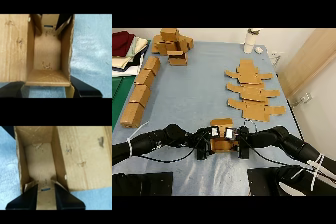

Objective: Fold the box.

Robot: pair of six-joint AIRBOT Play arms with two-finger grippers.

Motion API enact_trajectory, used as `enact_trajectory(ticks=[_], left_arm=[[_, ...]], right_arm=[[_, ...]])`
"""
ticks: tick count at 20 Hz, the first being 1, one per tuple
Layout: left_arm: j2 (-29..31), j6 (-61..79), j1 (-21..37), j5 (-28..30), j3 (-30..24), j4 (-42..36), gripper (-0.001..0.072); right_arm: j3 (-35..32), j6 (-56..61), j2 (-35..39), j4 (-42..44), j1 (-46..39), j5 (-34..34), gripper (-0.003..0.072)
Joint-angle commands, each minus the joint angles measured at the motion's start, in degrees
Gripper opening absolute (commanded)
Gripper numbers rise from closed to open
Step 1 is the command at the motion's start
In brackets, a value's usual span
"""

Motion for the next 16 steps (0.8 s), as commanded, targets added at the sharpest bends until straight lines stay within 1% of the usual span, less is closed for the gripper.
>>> enact_trajectory(ticks=[1,2,4,6,7,8,9,10,11,12,13,14,16], left_arm=[[-0.02,-0.07,-0.02,0.02,0.07,-0.04,0.0478],[-0.02,-0.07,-0.02,0.02,0.07,-0.04,0.0478],[-0.02,-0.07,-0.02,0.02,0.07,-0.02,0.0478],[-0.02,-0.07,-0.02,0.02,0.07,-0.04,0.0479],[-0.02,-0.07,-0.02,0.02,0.07,-0.04,0.0478],[-0.02,-0.07,-0.02,0.02,0.07,-0.04,0.0478],[-0.02,-0.07,-0.02,0.02,0.07,-0.04,0.0478],[-0.02,-0.07,-0.02,0.02,0.07,-0.04,0.0478],[-0.02,-0.07,-0.02,0.02,0.07,-0.02,0.0478],[-0.02,-0.07,-0.02,0.02,0.07,-0.04,0.0478],[-0.02,-0.07,-0.02,0.02,0.07,-0.04,0.0478],[-0.02,-0.07,-0.02,0.02,0.07,-0.04,0.0478],[-0.02,-0.07,-0.02,0.02,0.07,-0.04,0.0478]], right_arm=[[-0.37,-0.15,-0.02,0.9,0.04,1.9,0.0373],[-0.44,-0.15,-0.02,0.81,0.04,2.01,0.0385],[-0.44,-0.13,-0.02,0.39,0.04,1.95,0.0385],[-0.42,-0.09,0.0,-0.42,0.04,1.73,0.037],[-0.42,0.04,0.13,-1.42,0.04,0.96,0.0304],[-0.37,1.97,0.74,-3.8,-0.02,-0.68,0.0215],[-0.02,8.09,1.84,-8.2,-0.02,-3.23,0.0116],[0.76,17.59,3.1,-13.73,-0.02,-6.19,0.0051],[1.64,29.33,4.5,-20.5,-0.02,-9.09,0.0004],[2.49,42.6,6.05,-27.43,-0.02,-12.5,0.0004],[3.45,52.26,7.58,-33.05,-0.02,-16.37,0.0004],[4.15,59.28,9.05,-36.59,-0.04,-19.47,0.0004],[4.72,77.96,12.02,-44.87,-0.68,-23.8,0.0004]])
